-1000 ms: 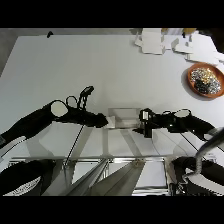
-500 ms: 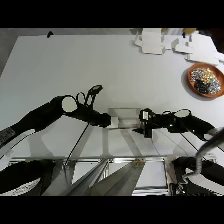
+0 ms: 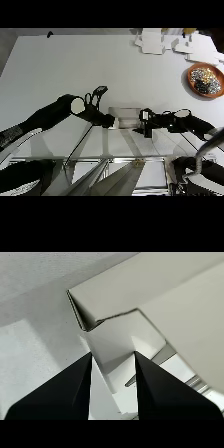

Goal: Fold the box and place the chain.

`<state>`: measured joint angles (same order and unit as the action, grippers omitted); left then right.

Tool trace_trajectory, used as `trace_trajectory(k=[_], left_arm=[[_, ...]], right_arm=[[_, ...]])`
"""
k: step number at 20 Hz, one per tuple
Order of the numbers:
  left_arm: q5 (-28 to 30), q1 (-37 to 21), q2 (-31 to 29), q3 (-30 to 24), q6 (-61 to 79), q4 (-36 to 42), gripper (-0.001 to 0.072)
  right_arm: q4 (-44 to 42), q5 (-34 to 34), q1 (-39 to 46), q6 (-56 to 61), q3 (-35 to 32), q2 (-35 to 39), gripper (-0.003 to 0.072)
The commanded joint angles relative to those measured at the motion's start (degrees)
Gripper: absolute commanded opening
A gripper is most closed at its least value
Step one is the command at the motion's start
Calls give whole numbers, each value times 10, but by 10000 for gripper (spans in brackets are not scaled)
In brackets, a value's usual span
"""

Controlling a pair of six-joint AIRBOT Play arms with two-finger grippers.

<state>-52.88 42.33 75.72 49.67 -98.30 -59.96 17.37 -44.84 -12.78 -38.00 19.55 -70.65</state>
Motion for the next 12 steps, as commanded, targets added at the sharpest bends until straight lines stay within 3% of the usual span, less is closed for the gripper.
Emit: trace_trajectory(k=[1,4,8,12], left_arm=[[-21,19,21,29,-49,-33,301],[-37,30,30,46,-105,-60,300],[-102,49,56,94,-144,-93,300],[-99,61,75,132,-221,-130,299]], right_arm=[[0,0,0,0,0,0,439],[0,0,0,0,0,0,439],[0,0,0,0,0,0,439],[0,0,0,0,0,0,439]])
